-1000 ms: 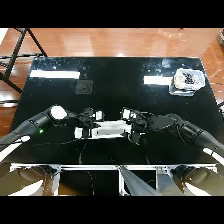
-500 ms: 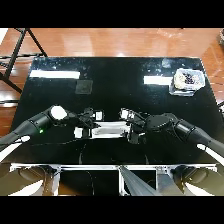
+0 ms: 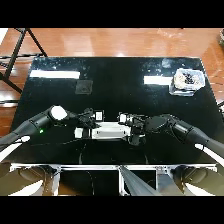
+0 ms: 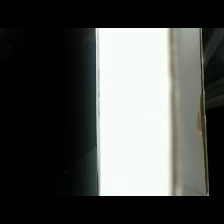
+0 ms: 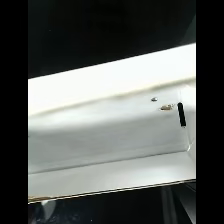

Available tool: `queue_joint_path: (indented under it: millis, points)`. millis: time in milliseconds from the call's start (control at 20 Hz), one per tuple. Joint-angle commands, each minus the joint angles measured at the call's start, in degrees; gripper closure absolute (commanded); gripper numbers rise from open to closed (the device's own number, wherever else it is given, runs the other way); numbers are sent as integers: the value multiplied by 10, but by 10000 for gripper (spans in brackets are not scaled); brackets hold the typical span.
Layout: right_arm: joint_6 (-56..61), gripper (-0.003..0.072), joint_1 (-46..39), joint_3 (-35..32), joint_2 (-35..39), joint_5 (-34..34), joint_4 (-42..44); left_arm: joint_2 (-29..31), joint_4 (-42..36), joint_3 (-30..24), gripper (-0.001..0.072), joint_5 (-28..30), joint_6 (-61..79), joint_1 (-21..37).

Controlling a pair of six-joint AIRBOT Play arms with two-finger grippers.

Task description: Fold the box and place the chain.

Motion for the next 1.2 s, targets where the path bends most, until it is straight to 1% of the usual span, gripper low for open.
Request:
queue_joint_path:
  millis: [0,300,700,1050,1100,1150]
  points:
    - [0,11,6,0,-12,26,-4,0,0,1,687,1,-1,0]
    - [0,12,50,0,-29,54,-13,0,0,1,687,1,-1,0]
    - [0,12,22,0,-31,51,-30,0,1,1,687,2,-16,0]
    - [0,13,21,-1,-37,51,-26,0,5,1,687,6,-16,0]
    - [0,28,21,-3,-37,51,-25,0,5,1,687,6,-16,0]
    - [0,90,21,-6,-37,50,-25,0,5,1,687,6,-16,0]
